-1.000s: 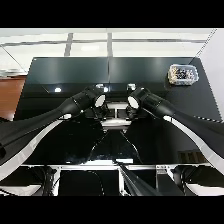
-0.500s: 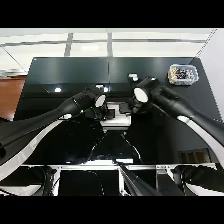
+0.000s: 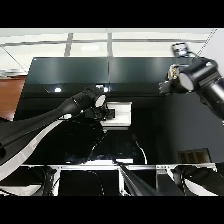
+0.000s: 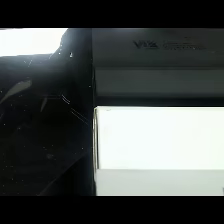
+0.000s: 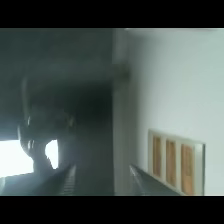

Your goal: Fold the box and place the chain.

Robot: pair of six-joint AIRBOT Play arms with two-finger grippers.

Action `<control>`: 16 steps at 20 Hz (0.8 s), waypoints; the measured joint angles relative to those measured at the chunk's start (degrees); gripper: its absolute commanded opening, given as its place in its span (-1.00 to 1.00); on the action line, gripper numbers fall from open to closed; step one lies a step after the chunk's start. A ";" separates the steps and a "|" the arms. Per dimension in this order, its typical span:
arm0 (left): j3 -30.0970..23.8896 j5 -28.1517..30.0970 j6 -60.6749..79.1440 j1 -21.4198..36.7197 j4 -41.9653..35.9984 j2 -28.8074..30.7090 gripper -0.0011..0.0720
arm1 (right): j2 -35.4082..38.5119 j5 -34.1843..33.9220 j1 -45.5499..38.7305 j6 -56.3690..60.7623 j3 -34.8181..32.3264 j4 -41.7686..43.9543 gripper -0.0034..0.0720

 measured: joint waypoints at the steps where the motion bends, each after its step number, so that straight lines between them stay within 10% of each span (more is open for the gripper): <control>1: 0.00 0.00 0.00 0.00 0.00 0.00 -0.89 | -0.68 -3.91 -3.58 0.87 -1.05 -0.37 0.99; 6: 0.00 -0.02 0.02 0.00 0.00 0.00 -0.89 | -11.17 -20.20 -17.59 3.76 1.77 8.87 0.98; 16: 0.00 -0.04 0.15 0.00 0.00 0.00 -0.90 | -36.35 -21.79 -31.58 19.82 25.92 33.99 0.68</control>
